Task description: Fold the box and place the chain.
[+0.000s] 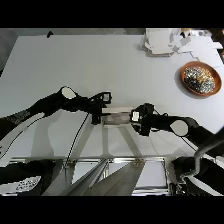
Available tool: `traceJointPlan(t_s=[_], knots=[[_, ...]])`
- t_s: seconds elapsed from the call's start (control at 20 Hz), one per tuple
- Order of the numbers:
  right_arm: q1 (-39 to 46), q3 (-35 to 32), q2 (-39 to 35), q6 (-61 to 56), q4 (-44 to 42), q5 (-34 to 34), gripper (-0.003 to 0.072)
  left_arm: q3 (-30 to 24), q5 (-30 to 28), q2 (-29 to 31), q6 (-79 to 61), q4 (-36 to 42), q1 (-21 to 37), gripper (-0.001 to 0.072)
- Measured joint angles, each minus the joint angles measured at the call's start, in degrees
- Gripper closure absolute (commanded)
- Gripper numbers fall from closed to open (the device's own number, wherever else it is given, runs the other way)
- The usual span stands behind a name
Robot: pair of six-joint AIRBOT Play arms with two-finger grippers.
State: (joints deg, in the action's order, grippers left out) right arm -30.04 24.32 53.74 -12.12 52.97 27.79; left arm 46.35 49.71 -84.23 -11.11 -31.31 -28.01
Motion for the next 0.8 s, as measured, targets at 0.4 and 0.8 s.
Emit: traceJointPlan(t_s=[0.4, 0.8], knots=[[5.8, 4.0, 8.2, 15.3, -11.0, 9.1, 0.0009, 0.0, 0.0, 0.0, 0.0, 0.0, 0.0, 0.07], [6.5, 4.3, 13.2, 24.0, -17.7, 11.7, 0.0049, 0.0, 0.1, 0.0, 0.0, -0.1, 0.0, 0.07]])
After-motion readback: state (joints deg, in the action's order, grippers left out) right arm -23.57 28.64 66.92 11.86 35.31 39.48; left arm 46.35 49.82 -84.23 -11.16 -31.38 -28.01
